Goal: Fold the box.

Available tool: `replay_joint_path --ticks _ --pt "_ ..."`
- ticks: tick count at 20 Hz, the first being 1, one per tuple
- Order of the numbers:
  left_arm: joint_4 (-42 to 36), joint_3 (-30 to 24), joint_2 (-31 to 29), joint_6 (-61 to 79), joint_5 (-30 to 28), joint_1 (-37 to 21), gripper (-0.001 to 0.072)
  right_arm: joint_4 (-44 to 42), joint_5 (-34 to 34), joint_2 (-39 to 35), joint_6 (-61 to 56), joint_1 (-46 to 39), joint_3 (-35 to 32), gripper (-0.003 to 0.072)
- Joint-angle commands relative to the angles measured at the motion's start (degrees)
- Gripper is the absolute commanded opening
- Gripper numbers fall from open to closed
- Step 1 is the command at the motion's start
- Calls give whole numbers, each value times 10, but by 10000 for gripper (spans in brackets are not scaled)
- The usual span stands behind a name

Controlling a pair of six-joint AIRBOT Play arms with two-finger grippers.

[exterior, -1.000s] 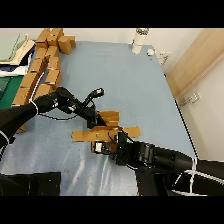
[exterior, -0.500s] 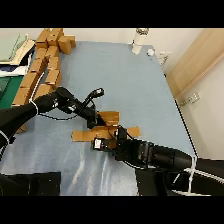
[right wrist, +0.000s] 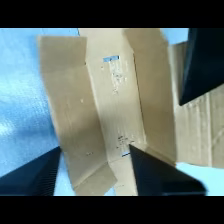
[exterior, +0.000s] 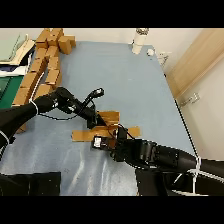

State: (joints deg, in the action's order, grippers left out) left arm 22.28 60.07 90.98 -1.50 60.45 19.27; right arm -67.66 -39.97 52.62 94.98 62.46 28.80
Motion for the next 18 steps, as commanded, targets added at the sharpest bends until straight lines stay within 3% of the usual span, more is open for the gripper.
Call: replay_joint_path --ticks 1,6,14,18 --pt "0 0 0 0 0 0 12 -2 4 -6 -5 -12 5 708" --pt "0 0 0 0 0 0 12 -39 11 -23 -4 -75 5 708" --pt "0 0 0 0 0 0 12 -46 1 -52 1 -94 -4 708" --pt "0 0 0 0 0 0 12 -75 16 -52 89 -123 -4 709"
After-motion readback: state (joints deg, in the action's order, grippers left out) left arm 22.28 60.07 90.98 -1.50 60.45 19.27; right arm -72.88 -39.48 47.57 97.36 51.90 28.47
